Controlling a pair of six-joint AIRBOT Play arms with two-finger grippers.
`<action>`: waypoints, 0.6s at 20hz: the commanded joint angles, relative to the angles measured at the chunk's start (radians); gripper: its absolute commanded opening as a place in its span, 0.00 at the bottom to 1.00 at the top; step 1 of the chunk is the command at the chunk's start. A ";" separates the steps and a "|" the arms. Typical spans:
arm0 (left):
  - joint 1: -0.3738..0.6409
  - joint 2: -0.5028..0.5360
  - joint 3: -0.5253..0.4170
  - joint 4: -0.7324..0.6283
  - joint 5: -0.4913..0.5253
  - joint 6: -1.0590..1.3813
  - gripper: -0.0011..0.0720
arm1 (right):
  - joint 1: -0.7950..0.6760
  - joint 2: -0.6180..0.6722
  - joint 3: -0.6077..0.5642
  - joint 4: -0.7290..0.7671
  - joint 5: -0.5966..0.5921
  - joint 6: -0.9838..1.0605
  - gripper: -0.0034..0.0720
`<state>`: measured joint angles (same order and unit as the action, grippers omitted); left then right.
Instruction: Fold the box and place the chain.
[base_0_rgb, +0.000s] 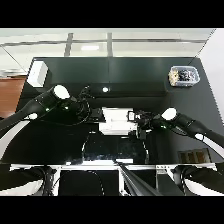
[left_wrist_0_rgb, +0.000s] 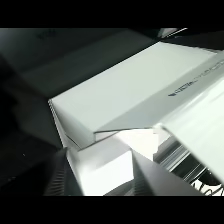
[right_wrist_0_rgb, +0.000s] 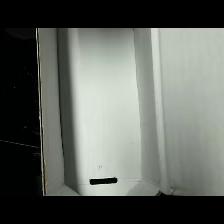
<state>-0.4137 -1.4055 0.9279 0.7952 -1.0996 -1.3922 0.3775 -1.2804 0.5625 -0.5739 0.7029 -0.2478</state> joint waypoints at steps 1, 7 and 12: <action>-0.050 0.001 0.039 0.061 -0.013 -0.112 0.56 | 0.001 -0.001 0.000 0.000 0.000 0.000 0.63; -0.112 0.001 0.039 0.195 -0.002 -0.259 0.56 | 0.001 -0.001 0.000 0.000 0.000 0.000 0.63; -0.166 0.000 0.039 0.320 0.054 -0.381 0.56 | 0.001 -0.001 0.000 0.000 0.000 0.000 0.63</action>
<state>-0.5522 -1.4055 0.9665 1.0241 -1.0771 -1.6894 0.3775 -1.2804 0.5625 -0.5739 0.7033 -0.2478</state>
